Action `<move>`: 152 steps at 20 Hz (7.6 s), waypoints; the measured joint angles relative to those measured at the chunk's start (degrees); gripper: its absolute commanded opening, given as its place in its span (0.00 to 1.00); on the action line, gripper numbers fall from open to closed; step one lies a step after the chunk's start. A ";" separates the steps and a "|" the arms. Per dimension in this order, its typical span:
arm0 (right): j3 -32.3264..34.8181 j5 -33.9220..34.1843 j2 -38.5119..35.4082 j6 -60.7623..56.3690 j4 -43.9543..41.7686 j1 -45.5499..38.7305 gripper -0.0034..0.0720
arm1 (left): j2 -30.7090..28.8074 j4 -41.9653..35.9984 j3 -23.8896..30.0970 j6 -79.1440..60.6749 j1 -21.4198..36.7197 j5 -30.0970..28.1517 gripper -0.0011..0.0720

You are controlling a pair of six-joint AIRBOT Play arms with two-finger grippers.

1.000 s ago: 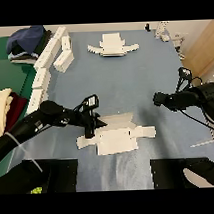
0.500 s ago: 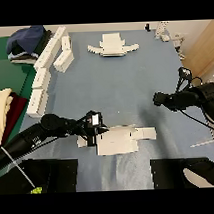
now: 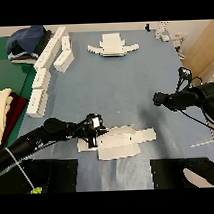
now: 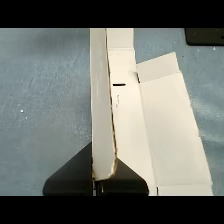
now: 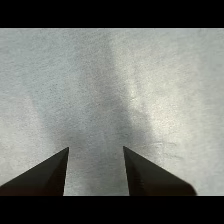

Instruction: Fold the box.

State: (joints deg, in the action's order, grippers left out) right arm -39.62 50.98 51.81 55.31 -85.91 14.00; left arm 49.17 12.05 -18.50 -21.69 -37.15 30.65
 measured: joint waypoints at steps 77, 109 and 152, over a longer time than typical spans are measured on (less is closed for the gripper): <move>-0.02 0.09 0.00 -0.02 -1.90 0.00 0.77 | 6.88 -3.91 -1.77 -7.56 2.49 7.89 0.03; 6.45 20.79 -15.02 -11.98 4.09 63.73 0.89 | 6.93 -3.96 -1.73 -5.68 2.49 7.93 0.03; 10.88 13.49 -4.22 -14.75 30.67 75.67 0.97 | 6.95 -3.96 -1.73 -5.66 2.47 7.93 0.03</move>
State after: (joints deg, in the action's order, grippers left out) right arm -28.73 64.47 47.59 40.56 -55.24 89.67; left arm 56.12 8.10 -20.23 -27.35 -34.68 38.59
